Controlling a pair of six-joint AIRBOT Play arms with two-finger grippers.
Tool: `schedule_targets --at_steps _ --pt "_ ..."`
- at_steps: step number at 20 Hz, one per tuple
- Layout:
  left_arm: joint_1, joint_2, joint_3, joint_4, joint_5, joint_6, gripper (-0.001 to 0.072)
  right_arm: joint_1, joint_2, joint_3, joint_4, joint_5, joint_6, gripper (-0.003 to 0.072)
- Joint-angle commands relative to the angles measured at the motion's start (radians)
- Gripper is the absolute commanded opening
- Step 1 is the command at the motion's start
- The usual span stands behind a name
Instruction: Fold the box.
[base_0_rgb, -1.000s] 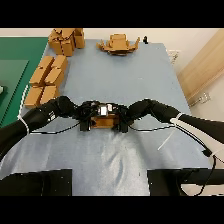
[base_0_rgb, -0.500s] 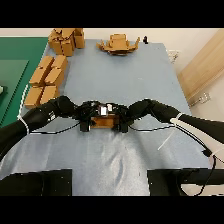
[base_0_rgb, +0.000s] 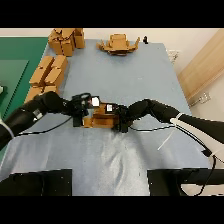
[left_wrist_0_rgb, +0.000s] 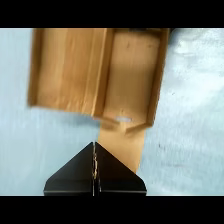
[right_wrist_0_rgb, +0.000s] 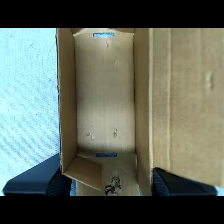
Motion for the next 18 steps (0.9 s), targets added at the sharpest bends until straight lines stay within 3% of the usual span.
schedule_targets --at_steps 1,4,7,9,13,18 --pt "0.134 0.071 -0.002 0.034 -0.084 -0.23 0.0016 0.0 0.0 0.001 0.0 0.0 0.001 0.0588" --pt "0.343 0.084 -0.003 -0.082 -0.099 -0.514 0.0016 0.0 0.0 0.001 0.0 0.0 0.001 0.0588" --pt "0.512 -0.003 -0.005 -0.194 -0.32 -0.651 0.0016 0.0 0.0 0.001 0.0 0.001 0.001 0.0581" --pt "0.52 -0.096 -0.006 -0.269 -0.407 -0.657 0.0016 0.001 0.0 0.001 0.001 0.001 0.0 0.0581" --pt "0.409 -0.254 -0.008 -0.304 -0.446 -0.711 0.0017 0.0 0.0 0.001 0.001 0.008 0.0 0.0582" --pt "0.323 -0.309 -0.008 -0.318 -0.254 -0.807 0.0016 0.0 0.0 0.001 0.005 0.001 0.001 0.0581"
